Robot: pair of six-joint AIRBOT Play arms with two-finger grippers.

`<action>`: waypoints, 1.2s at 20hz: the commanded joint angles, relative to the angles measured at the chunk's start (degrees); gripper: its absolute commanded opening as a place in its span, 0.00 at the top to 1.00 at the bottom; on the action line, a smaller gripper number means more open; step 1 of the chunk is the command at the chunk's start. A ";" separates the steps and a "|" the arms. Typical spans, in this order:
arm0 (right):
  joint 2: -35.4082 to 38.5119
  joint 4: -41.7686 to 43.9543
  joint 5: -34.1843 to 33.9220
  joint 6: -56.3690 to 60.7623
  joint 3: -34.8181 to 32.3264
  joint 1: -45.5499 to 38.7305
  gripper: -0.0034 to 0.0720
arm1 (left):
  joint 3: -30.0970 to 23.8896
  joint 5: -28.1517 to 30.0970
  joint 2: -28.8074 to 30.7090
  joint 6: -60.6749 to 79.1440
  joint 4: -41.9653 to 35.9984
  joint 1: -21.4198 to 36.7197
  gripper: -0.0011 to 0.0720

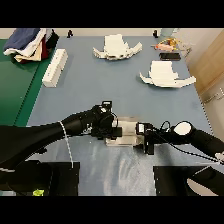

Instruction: Fold the box.

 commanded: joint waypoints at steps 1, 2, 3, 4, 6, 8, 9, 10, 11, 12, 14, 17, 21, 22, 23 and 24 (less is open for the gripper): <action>0.04 0.00 -0.02 0.00 0.04 -0.04 0.27 | 0.76 -0.59 -0.09 -1.38 1.51 -0.44 0.96; 0.04 0.00 0.00 0.00 0.04 -0.04 0.27 | 0.76 -0.48 -0.09 -1.46 1.51 -0.44 0.97; 0.04 0.00 0.00 0.00 0.04 -0.04 0.27 | 0.76 -0.48 -0.09 -1.73 1.44 -0.44 0.97; 0.04 0.00 0.00 0.00 0.04 -0.04 0.27 | 0.76 -0.57 -0.09 -1.73 1.42 -0.44 0.97; 0.04 0.00 0.00 0.00 0.04 -0.04 0.27 | 0.76 -0.57 -0.09 -1.66 1.44 -0.44 0.96; 0.04 0.00 0.00 0.00 0.04 -0.04 0.27 | 0.76 -0.57 -0.09 -1.64 1.01 -0.44 0.96; 0.04 0.00 0.00 0.00 0.04 -0.04 0.27 | 0.76 -0.59 -0.09 -1.62 0.98 -0.44 0.83; 0.04 0.00 0.00 0.00 0.04 -0.04 0.27 | 0.76 -0.61 -0.09 -1.64 0.90 -0.44 0.35; 0.04 0.00 0.00 0.00 0.04 -0.04 0.27 | 0.76 -0.61 -0.09 -1.70 0.87 -0.42 0.06; 0.02 0.00 0.00 0.00 0.04 -0.04 0.27 | 0.76 -0.61 -0.09 -1.68 0.83 -0.42 0.07; 0.04 0.00 0.00 0.00 0.04 -0.04 0.27 | 0.76 -0.59 -0.09 -1.68 0.85 -0.42 0.07; 0.04 0.00 0.00 0.00 0.04 -0.04 0.27 | 0.74 -0.59 -0.09 -1.66 1.29 -0.42 0.10; 0.04 0.00 0.00 0.00 0.04 -0.04 0.27 | 0.74 -1.03 -0.22 0.28 1.49 -0.44 0.84; 0.04 0.00 0.00 0.00 0.04 -0.04 0.27 | 0.74 -0.98 -0.28 0.90 1.49 -0.44 0.90; 0.04 0.00 0.00 0.00 0.04 -0.04 0.27 | 0.76 -1.05 -0.48 0.81 1.46 -0.44 0.90; 0.04 0.00 0.00 0.00 0.04 -0.04 0.27 | 0.76 -1.09 -0.81 0.24 1.46 -0.61 0.90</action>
